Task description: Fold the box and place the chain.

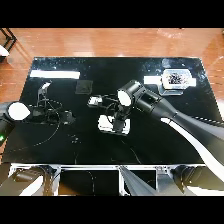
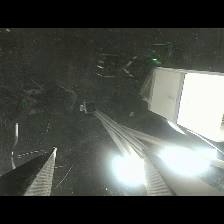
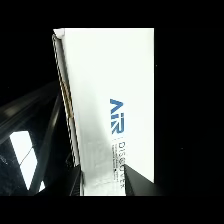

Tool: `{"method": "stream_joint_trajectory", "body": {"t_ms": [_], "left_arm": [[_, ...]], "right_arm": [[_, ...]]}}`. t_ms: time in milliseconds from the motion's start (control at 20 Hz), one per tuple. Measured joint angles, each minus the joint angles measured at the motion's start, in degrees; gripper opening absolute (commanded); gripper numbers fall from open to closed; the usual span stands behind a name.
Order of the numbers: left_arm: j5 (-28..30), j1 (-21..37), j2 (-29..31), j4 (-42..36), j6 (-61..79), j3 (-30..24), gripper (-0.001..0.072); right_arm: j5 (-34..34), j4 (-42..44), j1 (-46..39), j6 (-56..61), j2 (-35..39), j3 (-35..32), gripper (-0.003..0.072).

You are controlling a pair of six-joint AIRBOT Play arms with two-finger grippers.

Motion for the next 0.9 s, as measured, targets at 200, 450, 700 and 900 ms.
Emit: {"method": "stream_joint_trajectory", "body": {"t_ms": [200,450,700,900], "left_arm": [[0.00,0.00,0.00,0.00,0.00,0.00,0.0637],[0.02,0.00,0.00,0.00,0.00,0.00,0.0637],[0.04,0.00,0.00,-0.02,0.00,0.00,0.0637],[0.02,0.00,0.00,-0.26,0.04,0.00,0.0637]], "right_arm": [[-0.37,0.04,0.07,0.00,-0.07,-0.55,0.0297],[-0.44,0.87,0.13,0.00,-0.31,-0.94,0.0299],[-0.33,1.99,0.00,1.29,0.20,-1.01,0.0308],[2.69,2.60,-1.90,6.43,4.31,-1.03,0.0304]]}}
